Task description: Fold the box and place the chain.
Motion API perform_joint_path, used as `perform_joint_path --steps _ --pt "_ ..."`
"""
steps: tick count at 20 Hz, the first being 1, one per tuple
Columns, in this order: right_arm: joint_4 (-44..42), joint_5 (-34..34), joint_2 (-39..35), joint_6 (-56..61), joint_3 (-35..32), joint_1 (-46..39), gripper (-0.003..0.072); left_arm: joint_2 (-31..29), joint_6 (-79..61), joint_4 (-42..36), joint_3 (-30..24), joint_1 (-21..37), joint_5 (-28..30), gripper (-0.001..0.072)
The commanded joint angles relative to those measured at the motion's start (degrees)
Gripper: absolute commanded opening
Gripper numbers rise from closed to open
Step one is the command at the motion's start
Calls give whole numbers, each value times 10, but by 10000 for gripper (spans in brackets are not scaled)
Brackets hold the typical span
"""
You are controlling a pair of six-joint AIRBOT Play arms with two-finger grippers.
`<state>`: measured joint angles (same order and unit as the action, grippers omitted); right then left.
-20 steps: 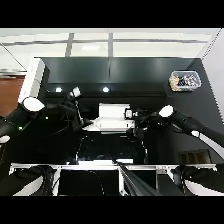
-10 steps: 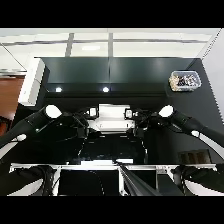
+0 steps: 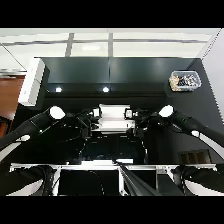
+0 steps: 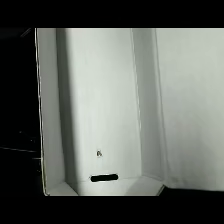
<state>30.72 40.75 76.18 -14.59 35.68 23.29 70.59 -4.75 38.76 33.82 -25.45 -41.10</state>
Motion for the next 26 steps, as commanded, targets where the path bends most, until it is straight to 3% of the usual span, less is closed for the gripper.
perform_joint_path --steps 1,9,10,11,12,13,14,15,16,18,19,20,21,26 --pt "0 0 0 0 0 0 123 8 0 -56 0 -2 2 220" --pt "0 0 0 0 0 0 123 47 -13 -125 2 -11 2 217" --pt "0 0 0 0 0 0 123 47 -13 -125 2 -11 2 167" --pt "0 0 0 0 0 0 123 47 -13 -125 2 -11 2 167" --pt "0 0 0 0 0 0 123 47 -13 -127 2 -12 3 268" --pt "0 0 0 0 0 0 123 47 -13 -128 2 -12 4 451" --pt "0 0 0 0 0 0 123 47 -13 -126 2 -12 4 454" --pt "0 0 0 0 0 0 129 47 -13 -123 2 -12 3 351" --pt "0 0 0 0 0 0 131 47 -13 -123 2 -12 4 300" --pt "0 0 0 0 0 0 131 46 -13 -121 2 -12 2 385" --pt "0 0 0 0 0 0 131 46 -11 -110 5 -11 2 330" --pt "0 0 0 0 0 0 130 44 7 -86 11 -10 -2 130" --pt "0 0 0 0 0 0 130 38 33 -54 20 -6 -17 30" --pt "0 0 0 0 0 0 130 -56 226 93 45 70 -90 29"
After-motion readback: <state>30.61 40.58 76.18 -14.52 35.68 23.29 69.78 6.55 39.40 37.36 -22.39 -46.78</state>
